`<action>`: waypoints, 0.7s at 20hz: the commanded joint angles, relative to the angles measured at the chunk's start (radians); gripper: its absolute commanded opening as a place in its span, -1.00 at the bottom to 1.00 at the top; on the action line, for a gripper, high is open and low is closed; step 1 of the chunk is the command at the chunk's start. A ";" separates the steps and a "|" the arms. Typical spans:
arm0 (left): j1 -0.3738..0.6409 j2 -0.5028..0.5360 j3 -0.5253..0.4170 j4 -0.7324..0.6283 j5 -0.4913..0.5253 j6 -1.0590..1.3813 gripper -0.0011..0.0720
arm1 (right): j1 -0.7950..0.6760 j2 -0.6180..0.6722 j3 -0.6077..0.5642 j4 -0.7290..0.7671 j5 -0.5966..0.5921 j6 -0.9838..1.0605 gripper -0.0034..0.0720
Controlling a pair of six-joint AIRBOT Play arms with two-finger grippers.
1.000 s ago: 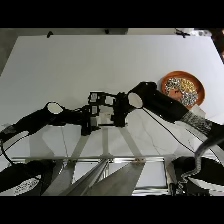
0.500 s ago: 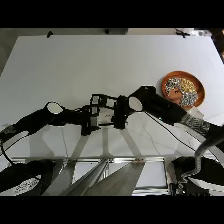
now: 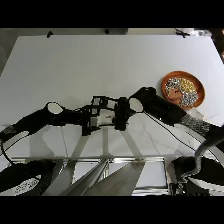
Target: Fold the box and place the chain.
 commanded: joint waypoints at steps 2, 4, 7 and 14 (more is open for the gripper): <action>0.000 0.001 0.000 0.001 0.002 -0.001 -0.73 | 0.000 -0.001 -0.013 -0.002 0.011 -0.002 -0.01; 0.000 0.001 0.000 0.001 0.002 0.000 -0.73 | 0.000 -0.001 -0.013 -0.002 0.011 -0.002 0.03; 0.000 0.001 0.000 0.001 0.002 0.000 -0.73 | 0.000 -0.001 -0.013 0.000 0.011 -0.002 0.49; 0.000 0.001 0.000 0.001 0.002 0.000 -0.73 | -0.004 0.051 -0.013 0.000 -0.036 -0.002 0.53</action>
